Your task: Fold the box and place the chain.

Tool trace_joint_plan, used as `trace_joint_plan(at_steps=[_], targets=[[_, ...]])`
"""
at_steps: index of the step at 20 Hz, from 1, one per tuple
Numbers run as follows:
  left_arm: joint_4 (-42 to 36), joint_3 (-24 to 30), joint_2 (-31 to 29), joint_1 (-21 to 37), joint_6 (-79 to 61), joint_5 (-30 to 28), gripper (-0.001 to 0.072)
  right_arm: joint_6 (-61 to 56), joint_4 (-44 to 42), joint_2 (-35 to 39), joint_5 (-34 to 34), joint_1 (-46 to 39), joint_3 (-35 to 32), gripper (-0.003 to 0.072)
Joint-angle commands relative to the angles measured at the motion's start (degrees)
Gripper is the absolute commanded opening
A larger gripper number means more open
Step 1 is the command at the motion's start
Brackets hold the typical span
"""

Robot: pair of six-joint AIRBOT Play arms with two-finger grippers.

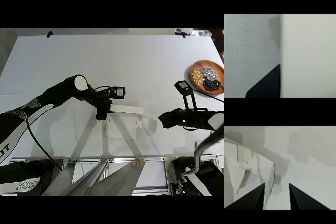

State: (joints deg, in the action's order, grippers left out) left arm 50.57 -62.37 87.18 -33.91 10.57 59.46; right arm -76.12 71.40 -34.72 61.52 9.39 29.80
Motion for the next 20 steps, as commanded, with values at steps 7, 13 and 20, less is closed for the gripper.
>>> trace_joint_plan(at_steps=[7, 13, 20], targets=[[0.8, 0.9, 1.2, -0.1, 2.6, -12.3, 0.0006, 3.4, 1.8, 6.8, 5.9, 0.1, 0.0, 0.0341], [-1.9, 3.0, 3.3, -0.3, 2.5, -14.1, 0.0007, 5.0, 1.8, 6.8, 5.3, 0.1, 0.0, 0.0341], [-5.1, 3.0, 3.3, -0.2, 1.1, -15.0, 0.0008, 6.2, 1.8, 6.8, 4.9, 0.1, 0.0, 0.0341]])
